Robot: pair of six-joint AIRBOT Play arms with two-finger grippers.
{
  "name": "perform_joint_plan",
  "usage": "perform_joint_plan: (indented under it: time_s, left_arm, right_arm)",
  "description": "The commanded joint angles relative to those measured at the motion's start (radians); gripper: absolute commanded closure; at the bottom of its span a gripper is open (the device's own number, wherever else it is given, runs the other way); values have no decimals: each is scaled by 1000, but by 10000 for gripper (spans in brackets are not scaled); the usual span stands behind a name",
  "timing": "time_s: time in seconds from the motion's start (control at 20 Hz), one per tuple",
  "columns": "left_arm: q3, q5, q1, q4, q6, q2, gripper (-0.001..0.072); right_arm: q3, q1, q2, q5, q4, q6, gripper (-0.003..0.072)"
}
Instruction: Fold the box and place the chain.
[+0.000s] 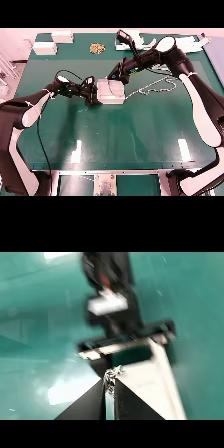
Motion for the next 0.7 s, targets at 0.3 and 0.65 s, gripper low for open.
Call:
perform_joint_plan:
  time_s: [0.3,0.65]
  left_arm:
    - [1,0,0,0,0,0,292]
    - [1,0,0,0,0,0,292]
  right_arm:
    - [-6,-106,-71,190,-23,26,154]
    - [-27,-395,-69,103,-185,-203,163]
